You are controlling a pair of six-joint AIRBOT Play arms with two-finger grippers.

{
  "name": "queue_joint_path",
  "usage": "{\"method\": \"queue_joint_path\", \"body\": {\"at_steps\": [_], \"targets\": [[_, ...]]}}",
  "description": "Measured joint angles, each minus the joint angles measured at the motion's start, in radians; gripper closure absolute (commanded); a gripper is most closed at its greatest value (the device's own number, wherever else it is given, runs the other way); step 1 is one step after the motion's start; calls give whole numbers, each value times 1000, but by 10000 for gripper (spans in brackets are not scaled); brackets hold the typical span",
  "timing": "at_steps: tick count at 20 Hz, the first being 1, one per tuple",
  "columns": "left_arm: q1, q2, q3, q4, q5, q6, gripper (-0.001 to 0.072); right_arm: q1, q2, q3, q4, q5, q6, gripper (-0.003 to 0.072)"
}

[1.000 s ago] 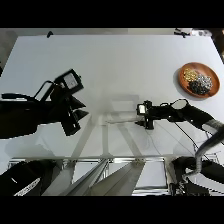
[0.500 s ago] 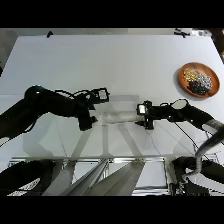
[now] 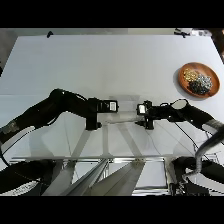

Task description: Fold the box and place the chain.

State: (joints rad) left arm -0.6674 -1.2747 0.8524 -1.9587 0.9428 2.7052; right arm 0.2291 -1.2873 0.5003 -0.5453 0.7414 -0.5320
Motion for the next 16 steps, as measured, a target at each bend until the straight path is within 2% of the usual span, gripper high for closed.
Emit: {"method": "queue_joint_path", "body": {"at_steps": [9, 16], "targets": [[-47, -45, 0, 1, -107, -64, 9, 0, 0, 0, 0, 0, 0, 207], [-49, -66, -1, 4, -92, -137, 12, 0, 0, 0, 0, 0, 0, 207]]}}
